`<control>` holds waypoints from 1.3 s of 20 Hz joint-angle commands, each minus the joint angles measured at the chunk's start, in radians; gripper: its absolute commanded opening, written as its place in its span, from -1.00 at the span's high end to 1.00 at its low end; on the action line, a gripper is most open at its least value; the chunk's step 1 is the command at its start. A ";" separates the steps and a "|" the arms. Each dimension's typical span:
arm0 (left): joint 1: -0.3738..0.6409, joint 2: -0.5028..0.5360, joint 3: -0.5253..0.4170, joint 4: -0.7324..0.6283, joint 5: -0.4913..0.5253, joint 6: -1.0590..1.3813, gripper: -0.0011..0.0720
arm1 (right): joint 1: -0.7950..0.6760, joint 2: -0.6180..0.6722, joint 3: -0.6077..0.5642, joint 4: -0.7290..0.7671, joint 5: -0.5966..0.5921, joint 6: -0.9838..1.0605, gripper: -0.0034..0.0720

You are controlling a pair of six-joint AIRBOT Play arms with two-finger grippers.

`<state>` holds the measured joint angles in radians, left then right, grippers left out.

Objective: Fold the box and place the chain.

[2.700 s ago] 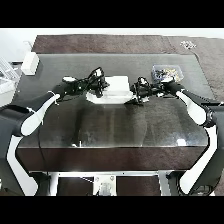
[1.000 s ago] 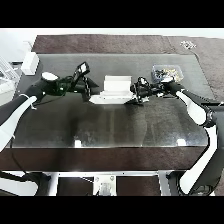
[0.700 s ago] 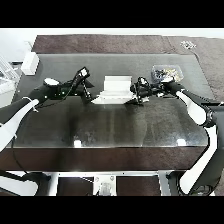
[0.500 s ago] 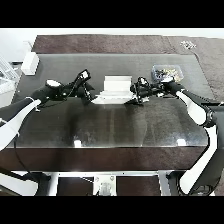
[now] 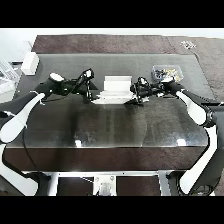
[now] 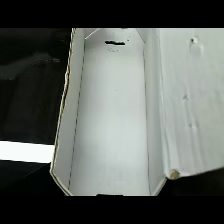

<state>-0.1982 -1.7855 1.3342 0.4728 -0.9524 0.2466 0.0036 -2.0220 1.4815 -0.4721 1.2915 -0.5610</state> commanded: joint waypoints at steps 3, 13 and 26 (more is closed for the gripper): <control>0.001 -0.035 0.041 0.027 -0.018 -0.029 -0.46 | 0.000 0.000 0.000 0.000 0.000 0.000 -0.63; 0.001 -0.039 0.041 0.027 0.003 -0.046 -0.46 | -0.001 0.000 0.000 0.000 0.000 0.000 -0.63; -0.019 -0.040 0.041 0.051 0.000 -0.021 -0.46 | -0.001 0.000 0.000 0.000 0.000 0.000 -0.63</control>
